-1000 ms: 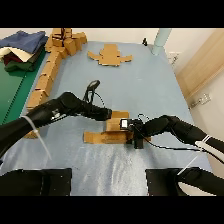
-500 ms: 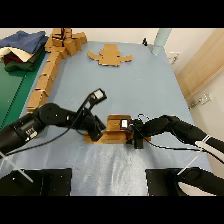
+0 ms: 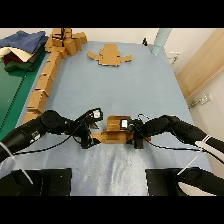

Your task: Fold the box.

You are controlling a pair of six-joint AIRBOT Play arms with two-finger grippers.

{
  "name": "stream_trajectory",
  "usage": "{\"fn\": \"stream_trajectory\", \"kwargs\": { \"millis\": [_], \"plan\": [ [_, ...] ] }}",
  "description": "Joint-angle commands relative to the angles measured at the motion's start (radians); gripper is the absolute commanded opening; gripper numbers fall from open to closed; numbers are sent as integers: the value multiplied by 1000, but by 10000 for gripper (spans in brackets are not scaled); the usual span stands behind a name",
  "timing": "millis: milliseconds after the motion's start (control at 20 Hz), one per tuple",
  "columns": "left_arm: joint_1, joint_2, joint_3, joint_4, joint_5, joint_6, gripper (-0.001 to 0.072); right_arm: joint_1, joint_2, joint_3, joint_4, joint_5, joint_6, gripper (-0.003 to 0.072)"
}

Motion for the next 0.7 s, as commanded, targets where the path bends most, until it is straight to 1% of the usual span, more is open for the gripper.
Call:
{"fn": "stream_trajectory", "kwargs": {
  "millis": [0,200,350,400,450,550,650],
  "plan": [
    [10,-99,-11,-130,2,230,701,0,0,0,0,0,0,510],
    [-9,-167,-11,-187,26,251,700,0,0,0,0,0,0,510],
    [-19,-182,-11,-201,51,254,693,0,0,0,0,0,0,510],
    [-19,-182,-11,-200,50,254,543,0,0,0,0,0,0,510],
    [-19,-182,-11,-197,50,254,432,0,0,0,0,0,0,510],
    [-19,-182,-11,-197,50,254,401,0,0,0,0,0,0,510],
    [-19,-182,-11,-197,50,254,402,0,0,0,0,0,0,510]
  ]
}}
